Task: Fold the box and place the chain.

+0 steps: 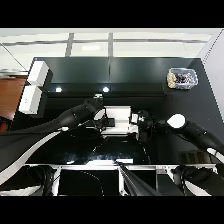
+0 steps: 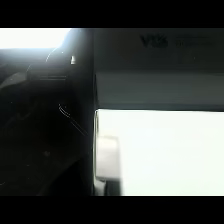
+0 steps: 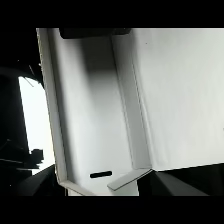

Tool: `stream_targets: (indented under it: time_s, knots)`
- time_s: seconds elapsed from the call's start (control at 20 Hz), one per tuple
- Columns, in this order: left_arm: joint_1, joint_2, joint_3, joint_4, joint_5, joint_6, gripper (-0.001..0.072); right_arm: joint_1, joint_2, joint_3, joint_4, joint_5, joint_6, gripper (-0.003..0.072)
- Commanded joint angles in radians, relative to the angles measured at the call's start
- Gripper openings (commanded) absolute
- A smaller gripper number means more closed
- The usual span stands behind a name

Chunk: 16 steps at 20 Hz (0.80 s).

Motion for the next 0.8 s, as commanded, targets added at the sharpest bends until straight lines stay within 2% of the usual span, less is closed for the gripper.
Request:
stream_targets:
  time_s: [0.0,0.1,0.45,0.55,0.65,0.7,0.75]
  knots:
    - [0.000,0.000,0.000,-0.001,-0.001,0.003,0.0027,-0.018,0.071,0.000,-0.206,0.109,0.070,0.0720]
    - [0.000,0.000,0.000,-0.001,0.000,0.003,0.0026,-0.018,0.070,0.000,-0.270,0.105,0.077,0.0720]
    - [0.000,0.000,0.000,-0.001,0.003,0.006,0.0027,-0.017,0.044,0.000,-0.239,-0.037,0.041,0.0720]
    - [0.000,0.000,0.000,-0.002,0.003,0.006,0.0027,-0.011,0.024,0.000,-0.187,-0.036,0.013,0.0596]
    - [0.000,0.000,0.000,-0.002,0.003,0.006,0.0027,0.007,0.003,0.000,-0.155,-0.036,0.013,0.0587]
    - [0.000,0.000,0.000,-0.002,0.003,0.006,0.0027,0.018,-0.004,0.000,-0.148,-0.037,0.025,0.0442]
    - [0.000,0.000,0.000,-0.002,0.003,0.006,0.0027,0.025,-0.006,0.000,-0.129,-0.038,0.037,0.0372]
